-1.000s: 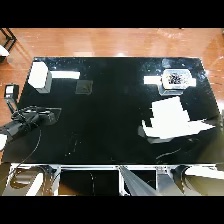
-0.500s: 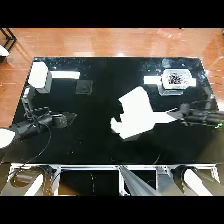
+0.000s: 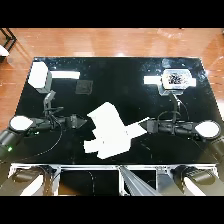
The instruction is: Fold the box and place the chain.
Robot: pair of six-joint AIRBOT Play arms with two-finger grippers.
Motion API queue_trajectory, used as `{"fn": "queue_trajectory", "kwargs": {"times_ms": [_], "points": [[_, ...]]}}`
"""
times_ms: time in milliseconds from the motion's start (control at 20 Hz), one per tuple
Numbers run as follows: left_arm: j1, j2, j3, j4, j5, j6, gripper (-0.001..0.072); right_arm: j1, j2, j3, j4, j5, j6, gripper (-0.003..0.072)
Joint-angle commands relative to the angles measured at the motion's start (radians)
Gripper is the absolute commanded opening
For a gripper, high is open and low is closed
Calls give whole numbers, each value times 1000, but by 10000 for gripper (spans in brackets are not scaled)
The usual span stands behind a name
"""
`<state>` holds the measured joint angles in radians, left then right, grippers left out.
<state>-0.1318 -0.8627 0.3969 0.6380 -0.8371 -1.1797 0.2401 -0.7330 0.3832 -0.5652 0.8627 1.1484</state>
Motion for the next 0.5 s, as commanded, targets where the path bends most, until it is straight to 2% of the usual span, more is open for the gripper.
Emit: {"fn": "queue_trajectory", "kwargs": {"times_ms": [0,250,350,450], "points": [[0,-99,0,-74,-64,105,628,92,9,-5,-54,-112,6,21],[-1,-163,0,-90,-79,211,628,111,9,-5,-89,-158,7,22],[-1,-212,0,-143,-80,285,628,111,9,-5,-81,-153,7,21],[-1,-267,0,-262,-81,422,628,111,9,-5,-70,-148,7,21]]}}
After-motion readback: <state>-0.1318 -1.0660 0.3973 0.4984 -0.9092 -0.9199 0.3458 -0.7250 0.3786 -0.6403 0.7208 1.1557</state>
